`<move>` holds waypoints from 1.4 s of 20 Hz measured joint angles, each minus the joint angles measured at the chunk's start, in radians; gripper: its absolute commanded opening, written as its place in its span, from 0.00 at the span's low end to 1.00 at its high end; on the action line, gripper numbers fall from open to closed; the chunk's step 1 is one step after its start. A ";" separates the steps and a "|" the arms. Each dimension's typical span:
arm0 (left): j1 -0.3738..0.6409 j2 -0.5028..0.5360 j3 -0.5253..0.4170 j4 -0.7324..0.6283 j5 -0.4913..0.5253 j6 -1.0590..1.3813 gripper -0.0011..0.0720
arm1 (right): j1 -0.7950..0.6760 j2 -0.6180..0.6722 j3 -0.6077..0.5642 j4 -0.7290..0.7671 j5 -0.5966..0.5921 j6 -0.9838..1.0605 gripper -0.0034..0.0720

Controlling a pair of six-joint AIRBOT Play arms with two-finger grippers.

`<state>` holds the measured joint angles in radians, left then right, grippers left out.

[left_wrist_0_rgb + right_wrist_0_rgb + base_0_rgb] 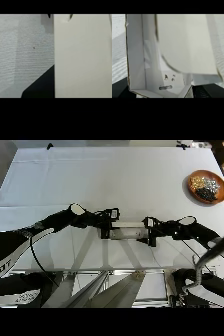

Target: Fold the box and place the chain.

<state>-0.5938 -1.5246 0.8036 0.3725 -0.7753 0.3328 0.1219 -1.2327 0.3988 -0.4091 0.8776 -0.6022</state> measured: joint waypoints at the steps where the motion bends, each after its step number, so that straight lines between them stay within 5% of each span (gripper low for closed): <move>1: 0.000 0.000 0.000 0.000 0.000 0.000 0.03 | 0.000 0.000 0.000 0.003 0.000 0.000 0.97; 12: 0.000 0.000 0.000 0.000 0.000 0.000 0.03 | 0.011 -0.019 0.000 0.026 -0.024 -0.027 0.89; 14: 0.000 0.000 0.000 0.000 0.000 0.000 0.03 | 0.013 -0.020 0.000 0.026 -0.026 -0.030 0.75; 28: 0.000 0.000 0.000 0.000 0.000 0.000 0.03 | 0.013 -0.027 0.000 0.026 -0.034 -0.053 0.69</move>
<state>-0.5941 -1.5246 0.8040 0.3725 -0.7757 0.3328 0.1349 -1.2602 0.3988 -0.3828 0.8433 -0.6556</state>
